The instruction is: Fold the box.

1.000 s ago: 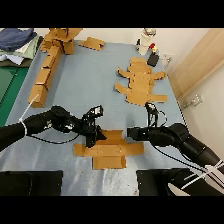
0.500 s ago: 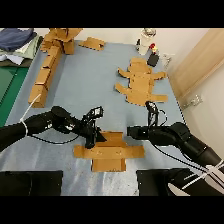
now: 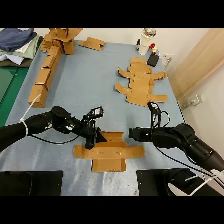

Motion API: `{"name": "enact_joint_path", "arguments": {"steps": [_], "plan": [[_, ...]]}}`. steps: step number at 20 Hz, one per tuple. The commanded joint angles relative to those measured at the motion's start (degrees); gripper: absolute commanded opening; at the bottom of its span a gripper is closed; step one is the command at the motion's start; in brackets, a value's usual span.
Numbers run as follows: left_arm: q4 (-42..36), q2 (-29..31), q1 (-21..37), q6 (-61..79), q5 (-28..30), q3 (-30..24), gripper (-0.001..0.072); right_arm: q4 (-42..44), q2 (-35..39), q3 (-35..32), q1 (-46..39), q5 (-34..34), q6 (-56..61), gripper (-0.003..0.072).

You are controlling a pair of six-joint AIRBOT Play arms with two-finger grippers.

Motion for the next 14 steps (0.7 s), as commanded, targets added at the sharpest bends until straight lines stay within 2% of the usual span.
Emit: {"name": "enact_joint_path", "arguments": {"steps": [1, 7, 10, 12, 14], "plan": [[0.0, 0.0, 0.0, 0.0, -1.1, 0.0, 0.0012, 0.2, 0.3, 0.0, 0.1, -2.2, -0.2, 0.0003], [0.0, 0.0, 0.0, -0.1, -1.6, 0.0, 0.0012, 2.5, 0.4, 0.0, 0.2, -2.7, -2.1, 0.0003], [0.0, 0.0, 0.0, -0.1, -1.7, 0.0, 0.0012, 9.2, 0.4, 0.0, 0.5, -5.6, -8.7, 0.0003], [-0.2, 0.0, 0.0, -0.1, -1.7, 0.0, 0.0013, 10.7, 1.2, 0.0, 4.2, -9.0, -10.3, 0.0002], [-0.2, 0.0, 0.0, -0.1, -1.7, 0.0, 0.0012, 7.5, 3.0, 0.0, 10.9, -11.6, -6.5, 0.0001]]}}
